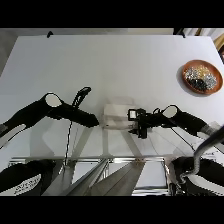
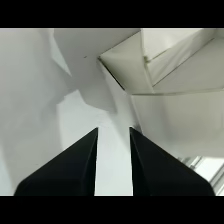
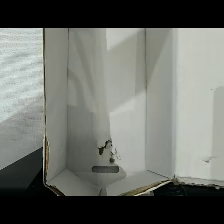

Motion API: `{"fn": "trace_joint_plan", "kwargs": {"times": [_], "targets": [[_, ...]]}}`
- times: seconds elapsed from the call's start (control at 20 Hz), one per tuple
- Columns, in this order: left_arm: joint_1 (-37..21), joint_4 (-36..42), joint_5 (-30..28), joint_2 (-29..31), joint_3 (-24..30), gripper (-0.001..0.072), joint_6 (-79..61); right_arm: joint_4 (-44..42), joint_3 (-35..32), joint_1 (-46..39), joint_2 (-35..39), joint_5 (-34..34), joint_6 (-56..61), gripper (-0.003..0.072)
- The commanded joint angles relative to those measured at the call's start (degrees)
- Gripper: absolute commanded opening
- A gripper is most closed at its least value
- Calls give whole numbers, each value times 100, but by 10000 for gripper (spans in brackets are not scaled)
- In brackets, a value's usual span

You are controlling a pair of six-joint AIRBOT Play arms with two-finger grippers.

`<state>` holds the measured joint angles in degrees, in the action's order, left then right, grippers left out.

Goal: Fold the box and place the chain.

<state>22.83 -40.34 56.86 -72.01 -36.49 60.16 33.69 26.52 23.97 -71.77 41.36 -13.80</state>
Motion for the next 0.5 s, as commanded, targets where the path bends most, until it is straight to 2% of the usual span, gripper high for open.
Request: {"fn": "trace_joint_plan", "kwargs": {"times": [0.0,0.1,0.2,0.25,0.45], "targets": [[26,417,0,160,-7,232,-120,0,4,2,4,0,0,301],[46,527,2,184,-7,235,-120,0,2,2,4,0,0,301],[107,584,0,184,-7,373,-197,0,4,2,4,0,0,301],[157,632,-11,184,-7,411,-225,0,4,2,4,0,0,301],[330,708,-168,177,-7,414,-232,0,2,2,4,0,0,301]]}}
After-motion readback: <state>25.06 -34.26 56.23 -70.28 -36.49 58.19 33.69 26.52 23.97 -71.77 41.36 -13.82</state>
